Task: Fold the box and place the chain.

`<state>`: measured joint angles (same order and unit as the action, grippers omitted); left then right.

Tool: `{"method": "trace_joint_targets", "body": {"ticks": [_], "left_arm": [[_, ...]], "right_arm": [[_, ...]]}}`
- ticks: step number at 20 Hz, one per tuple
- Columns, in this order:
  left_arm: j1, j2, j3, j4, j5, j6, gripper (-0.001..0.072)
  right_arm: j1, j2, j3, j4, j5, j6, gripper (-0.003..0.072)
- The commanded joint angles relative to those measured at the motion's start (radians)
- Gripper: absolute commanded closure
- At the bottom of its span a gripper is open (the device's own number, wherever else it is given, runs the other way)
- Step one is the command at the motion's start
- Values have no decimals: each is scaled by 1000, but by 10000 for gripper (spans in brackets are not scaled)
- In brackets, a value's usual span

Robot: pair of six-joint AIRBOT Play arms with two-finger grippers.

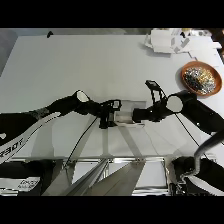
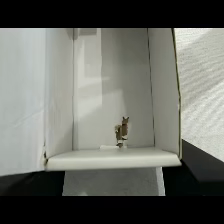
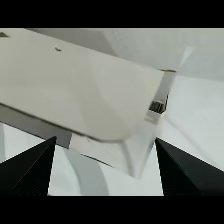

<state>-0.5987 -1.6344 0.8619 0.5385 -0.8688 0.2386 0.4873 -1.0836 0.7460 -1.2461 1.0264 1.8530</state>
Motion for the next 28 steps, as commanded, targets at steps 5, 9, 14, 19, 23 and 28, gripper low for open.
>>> {"method": "trace_joint_targets", "body": {"ticks": [5,9,14,19,23,28], "left_arm": [[0,0,1,0,0,0,498],[0,0,1,0,0,0,498],[0,0,1,0,0,0,498],[0,0,1,0,0,0,498],[0,0,1,0,0,0,498],[0,0,1,0,0,0,498]], "right_arm": [[-47,32,0,-44,84,-3,21],[-47,56,0,-12,81,-37,-9],[-47,197,0,-100,145,-44,13],[-205,267,-6,-114,222,-58,280],[-322,270,-143,-33,176,-129,233],[-377,269,-346,245,-93,-299,198]]}}
